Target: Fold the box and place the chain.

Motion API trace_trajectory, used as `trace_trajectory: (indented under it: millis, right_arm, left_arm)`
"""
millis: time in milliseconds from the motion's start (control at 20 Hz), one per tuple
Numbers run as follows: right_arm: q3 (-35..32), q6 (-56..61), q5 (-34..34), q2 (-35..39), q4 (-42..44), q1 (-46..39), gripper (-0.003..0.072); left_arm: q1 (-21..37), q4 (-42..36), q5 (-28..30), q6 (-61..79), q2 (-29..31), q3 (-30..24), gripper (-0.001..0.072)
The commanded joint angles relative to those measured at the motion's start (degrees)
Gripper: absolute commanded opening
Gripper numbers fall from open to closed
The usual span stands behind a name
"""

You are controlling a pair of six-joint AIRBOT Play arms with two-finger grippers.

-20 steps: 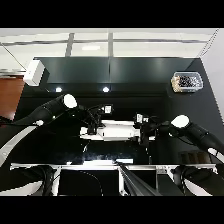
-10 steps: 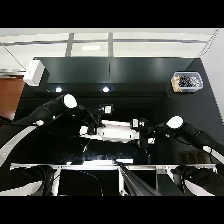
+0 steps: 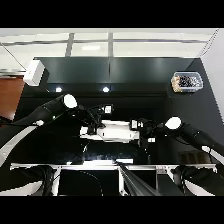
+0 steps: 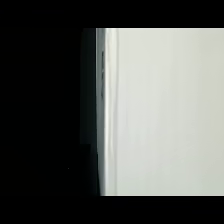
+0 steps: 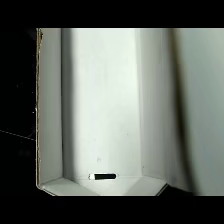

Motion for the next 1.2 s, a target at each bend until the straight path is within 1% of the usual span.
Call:
trace_trajectory:
  millis: [0, 150, 400, 850, 1000, 1150]
  right_arm:
    - [0.0, 0.26, -0.37, -0.02, -0.52, 0.04, 0.0623]
    - [0.0, 0.35, -0.63, -0.02, -0.59, 0.35, 0.0623]
    - [0.0, 4.55, -4.46, -0.61, -5.27, 4.09, 0.0623]
    - [0.0, 4.57, -4.37, -0.61, -5.22, 4.15, 0.0623]
    - [0.0, 4.57, -4.35, -0.61, -5.16, 4.07, 0.0623]
    - [0.0, 4.55, -4.35, -0.61, -5.07, 4.07, 0.0623]
  left_arm:
    - [-0.02, 0.0, 0.02, -0.02, 0.04, 0.04, 0.0025]
    - [-0.02, 0.0, 0.0, -0.02, 0.04, 0.04, 0.0025]
    - [-0.02, -0.04, 0.0, -0.04, 0.04, 0.04, 0.0025]
    - [0.0, 0.02, -0.13, -0.28, 0.04, 0.04, 0.0025]
    - [0.0, 0.68, -1.57, -0.42, 0.04, 0.04, 0.0025]
    - [0.0, 1.6, -1.49, -0.46, 0.04, 0.04, 0.0025]
